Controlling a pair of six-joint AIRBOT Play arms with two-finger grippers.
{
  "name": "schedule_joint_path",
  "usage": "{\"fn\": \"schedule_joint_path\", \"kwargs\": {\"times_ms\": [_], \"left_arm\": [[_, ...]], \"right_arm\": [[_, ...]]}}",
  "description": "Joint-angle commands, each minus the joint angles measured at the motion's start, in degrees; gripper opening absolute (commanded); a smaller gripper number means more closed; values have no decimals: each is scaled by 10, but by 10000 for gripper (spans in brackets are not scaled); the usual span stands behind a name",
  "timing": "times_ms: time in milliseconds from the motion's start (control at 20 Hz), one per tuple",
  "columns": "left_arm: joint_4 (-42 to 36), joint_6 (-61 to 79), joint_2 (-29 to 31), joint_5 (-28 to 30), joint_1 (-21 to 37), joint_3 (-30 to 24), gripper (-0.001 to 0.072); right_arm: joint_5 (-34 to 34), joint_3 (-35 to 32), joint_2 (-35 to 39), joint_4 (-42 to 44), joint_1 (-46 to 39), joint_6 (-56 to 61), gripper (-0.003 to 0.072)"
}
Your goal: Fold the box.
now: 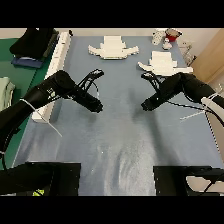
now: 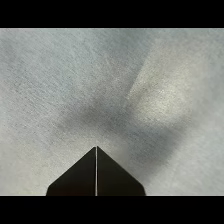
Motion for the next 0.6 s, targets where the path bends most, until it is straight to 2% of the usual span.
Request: {"fn": "schedule_joint_path", "kwargs": {"times_ms": [0,550], "left_arm": [[0,0,0,0,0,0,12],[0,0,0,0,0,0,12]], "right_arm": [[0,1,0,0,0,0,3],[13,1,-1,8,0,1,3]]}}
